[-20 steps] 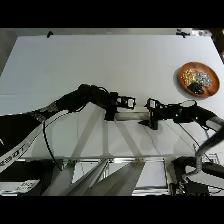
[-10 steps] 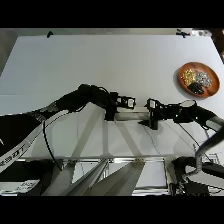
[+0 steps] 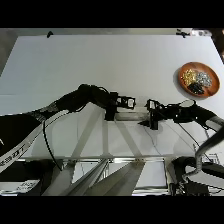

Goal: Fold the box and place the chain.

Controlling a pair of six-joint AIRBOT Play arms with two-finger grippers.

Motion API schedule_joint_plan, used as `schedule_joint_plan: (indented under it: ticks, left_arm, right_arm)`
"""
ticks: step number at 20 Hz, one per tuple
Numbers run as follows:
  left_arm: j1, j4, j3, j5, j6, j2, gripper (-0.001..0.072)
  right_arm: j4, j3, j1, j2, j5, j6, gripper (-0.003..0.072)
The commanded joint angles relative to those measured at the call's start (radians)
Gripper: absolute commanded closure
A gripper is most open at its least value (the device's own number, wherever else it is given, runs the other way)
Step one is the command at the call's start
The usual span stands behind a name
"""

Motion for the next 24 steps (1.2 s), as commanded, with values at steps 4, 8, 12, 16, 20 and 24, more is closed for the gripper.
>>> schedule_joint_plan:
  ticks: [4, 8, 12, 16, 20, 24]
  left_arm:
    - [0.0, 0.0, 0.0, 0.001, 0.0, 0.0, 0.0692]
    - [0.0, 0.0, 0.0, 0.001, 0.0, 0.0, 0.0692]
    - [0.0, 0.0, 0.0, 0.001, 0.0, 0.0, 0.0692]
    - [0.0, 0.0, 0.0, 0.001, 0.0, 0.0, 0.0692]
    - [0.0, 0.0, 0.0, 0.001, 0.0, 0.0, 0.0692]
    - [0.0, 0.0, 0.0, 0.001, 0.0, 0.0, 0.0692]
  right_arm:
    - [-0.037, -0.001, 0.001, 0.0, -0.006, 0.013, 0.0273]
    - [-0.037, -0.001, 0.001, 0.0, -0.006, 0.013, 0.0274]
    - [-0.037, -0.001, 0.001, 0.0, -0.006, 0.013, 0.0274]
    - [-0.037, -0.001, 0.001, 0.0, -0.006, 0.013, 0.0274]
    - [-0.037, -0.001, 0.001, 0.0, -0.006, 0.013, 0.0274]
    - [-0.037, -0.001, 0.001, 0.0, -0.006, 0.013, 0.0274]
